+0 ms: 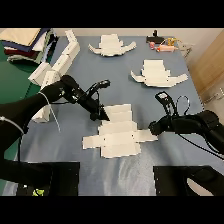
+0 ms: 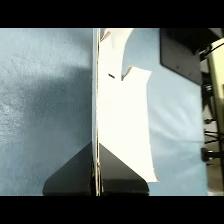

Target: Fold the box.

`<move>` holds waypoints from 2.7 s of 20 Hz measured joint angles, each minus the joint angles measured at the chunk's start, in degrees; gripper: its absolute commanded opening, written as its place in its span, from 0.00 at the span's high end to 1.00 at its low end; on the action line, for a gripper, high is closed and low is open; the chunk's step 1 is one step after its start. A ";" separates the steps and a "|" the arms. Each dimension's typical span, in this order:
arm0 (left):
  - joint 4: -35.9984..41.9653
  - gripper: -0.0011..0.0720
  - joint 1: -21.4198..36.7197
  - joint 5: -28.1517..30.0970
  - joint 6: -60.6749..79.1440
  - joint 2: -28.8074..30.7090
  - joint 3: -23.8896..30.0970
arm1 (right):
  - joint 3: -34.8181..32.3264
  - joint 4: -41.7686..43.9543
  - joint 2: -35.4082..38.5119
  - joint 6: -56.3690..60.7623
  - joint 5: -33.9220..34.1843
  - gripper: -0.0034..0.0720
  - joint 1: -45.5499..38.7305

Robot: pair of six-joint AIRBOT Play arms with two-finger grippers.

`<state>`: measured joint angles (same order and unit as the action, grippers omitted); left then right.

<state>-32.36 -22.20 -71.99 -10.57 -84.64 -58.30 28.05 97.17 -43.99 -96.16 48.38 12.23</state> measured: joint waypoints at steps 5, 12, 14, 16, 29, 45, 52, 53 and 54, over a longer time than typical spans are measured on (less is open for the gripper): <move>-0.76 0.97 -3.69 12.15 5.84 11.85 10.47 | 2.25 -1.03 0.00 1.66 -1.46 0.33 -0.07; -1.70 0.97 -10.64 28.35 12.66 26.97 23.02 | 2.97 -1.42 0.00 4.28 -5.57 0.33 -0.07; -2.10 0.97 -12.63 30.45 13.16 27.89 24.15 | 2.99 -1.42 0.00 5.22 -6.27 0.33 -0.09; -2.54 0.97 -14.49 32.85 12.68 28.37 24.92 | 3.02 -1.42 0.00 6.05 -6.78 0.33 -0.09; -13.31 0.97 -19.80 42.10 2.34 32.89 26.69 | 3.02 -1.40 0.00 7.23 -7.26 0.33 -0.07; -21.33 0.97 -25.94 52.13 -1.81 33.94 30.64 | 3.02 -0.76 0.00 7.82 -7.37 0.33 -0.09; -21.40 0.97 -26.05 52.30 -4.00 34.01 31.58 | 3.02 -0.44 0.00 7.85 -7.37 0.33 -0.07; -21.40 0.97 -26.05 52.04 -4.09 34.05 31.63 | 3.02 -0.35 0.00 7.85 -7.37 0.33 -0.09; -21.38 0.97 -26.05 51.60 -4.22 34.05 31.63 | 3.02 -0.33 0.00 7.85 -7.37 0.33 -0.07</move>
<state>-53.74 -48.25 -20.38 -14.79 -50.59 -26.68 31.07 96.84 -43.99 -88.31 41.01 12.16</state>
